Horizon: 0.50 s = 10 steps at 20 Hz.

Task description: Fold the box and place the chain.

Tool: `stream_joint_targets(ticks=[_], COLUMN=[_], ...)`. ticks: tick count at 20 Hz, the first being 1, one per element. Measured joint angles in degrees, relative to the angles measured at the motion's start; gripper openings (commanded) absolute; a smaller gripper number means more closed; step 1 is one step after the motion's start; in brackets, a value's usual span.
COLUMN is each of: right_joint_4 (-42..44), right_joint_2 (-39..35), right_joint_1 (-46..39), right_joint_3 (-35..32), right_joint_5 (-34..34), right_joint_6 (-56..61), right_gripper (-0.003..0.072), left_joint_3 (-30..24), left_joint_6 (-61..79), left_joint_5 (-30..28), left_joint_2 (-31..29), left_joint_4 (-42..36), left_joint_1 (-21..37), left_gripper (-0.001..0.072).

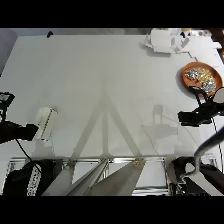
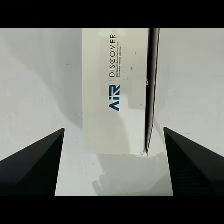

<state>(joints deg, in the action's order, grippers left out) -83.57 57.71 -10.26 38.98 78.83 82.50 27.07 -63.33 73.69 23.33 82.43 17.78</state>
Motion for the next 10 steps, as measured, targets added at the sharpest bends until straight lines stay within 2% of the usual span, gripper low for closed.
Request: stream_joint_targets(ticks=[10], right_joint_4=[0.0], right_joint_2=[0.0], right_joint_1=[0.0], right_joint_3=[0.0], right_joint_5=[0.0], right_joint_6=[0.0], right_gripper=[0.0010], left_joint_3=[0.0], left_joint_6=[0.0], left_joint_5=[0.0], left_joint_2=[0.0], left_joint_4=[-0.9], left_joint_1=[0.0], left_gripper=[0.0696])
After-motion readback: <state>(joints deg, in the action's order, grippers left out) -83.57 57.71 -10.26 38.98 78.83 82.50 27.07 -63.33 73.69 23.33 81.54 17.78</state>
